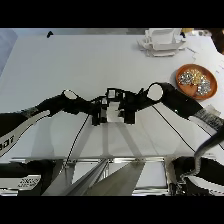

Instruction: Fold the box and place the chain.

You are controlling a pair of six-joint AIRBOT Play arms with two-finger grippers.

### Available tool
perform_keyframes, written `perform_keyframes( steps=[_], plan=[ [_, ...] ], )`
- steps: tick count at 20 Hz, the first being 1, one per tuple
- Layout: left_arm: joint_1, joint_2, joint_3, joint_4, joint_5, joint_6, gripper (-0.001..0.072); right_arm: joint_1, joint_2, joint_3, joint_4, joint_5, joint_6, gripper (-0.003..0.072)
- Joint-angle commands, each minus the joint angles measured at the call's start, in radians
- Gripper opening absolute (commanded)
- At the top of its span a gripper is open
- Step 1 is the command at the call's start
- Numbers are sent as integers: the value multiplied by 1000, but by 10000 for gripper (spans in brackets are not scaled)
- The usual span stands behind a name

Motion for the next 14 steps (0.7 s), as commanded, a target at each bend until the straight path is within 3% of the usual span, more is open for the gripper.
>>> perform_keyframes(
  steps=[1,5,14],
  plan=[
    [0,0,0,3,-1,5,71,1,1,0,-18,-43,0,219],
    [0,0,0,3,-1,5,71,1,2,0,-19,-42,3,163],
    [0,0,0,3,0,5,71,1,33,0,-32,-57,10,157]
  ],
)
